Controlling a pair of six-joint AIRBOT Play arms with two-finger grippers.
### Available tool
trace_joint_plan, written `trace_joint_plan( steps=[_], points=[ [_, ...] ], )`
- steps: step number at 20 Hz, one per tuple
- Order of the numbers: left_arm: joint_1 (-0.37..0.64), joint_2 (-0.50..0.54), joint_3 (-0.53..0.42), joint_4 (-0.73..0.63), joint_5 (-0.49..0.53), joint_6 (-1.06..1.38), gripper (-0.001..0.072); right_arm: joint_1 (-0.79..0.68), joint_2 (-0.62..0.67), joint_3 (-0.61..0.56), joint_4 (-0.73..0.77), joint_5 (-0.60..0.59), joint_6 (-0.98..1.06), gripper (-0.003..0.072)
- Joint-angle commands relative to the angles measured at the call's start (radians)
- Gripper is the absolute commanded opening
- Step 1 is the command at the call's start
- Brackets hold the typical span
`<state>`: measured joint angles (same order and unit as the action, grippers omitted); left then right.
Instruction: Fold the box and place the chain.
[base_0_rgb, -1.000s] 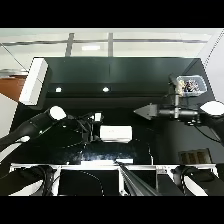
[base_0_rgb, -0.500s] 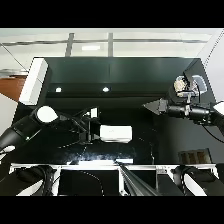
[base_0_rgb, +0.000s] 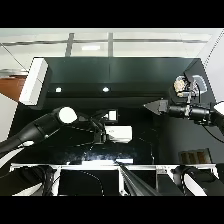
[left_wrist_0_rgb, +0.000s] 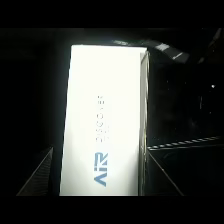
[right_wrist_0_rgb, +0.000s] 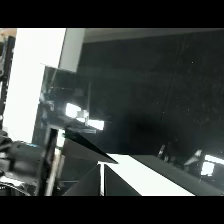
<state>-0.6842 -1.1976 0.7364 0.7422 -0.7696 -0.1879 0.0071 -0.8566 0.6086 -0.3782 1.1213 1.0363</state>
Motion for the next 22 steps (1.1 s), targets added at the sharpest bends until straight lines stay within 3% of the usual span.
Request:
trace_joint_plan(
  steps=[1,22],
  points=[
    [-0.028,-0.035,0.012,0.001,0.028,-0.004,0.0714,-0.001,0.0,0.001,-0.002,0.003,0.0,0.0042],
    [-0.051,-0.065,0.012,0.002,0.033,-0.006,0.0715,-0.001,0.0,0.001,-0.045,-0.004,0.009,0.0042]
  ],
)
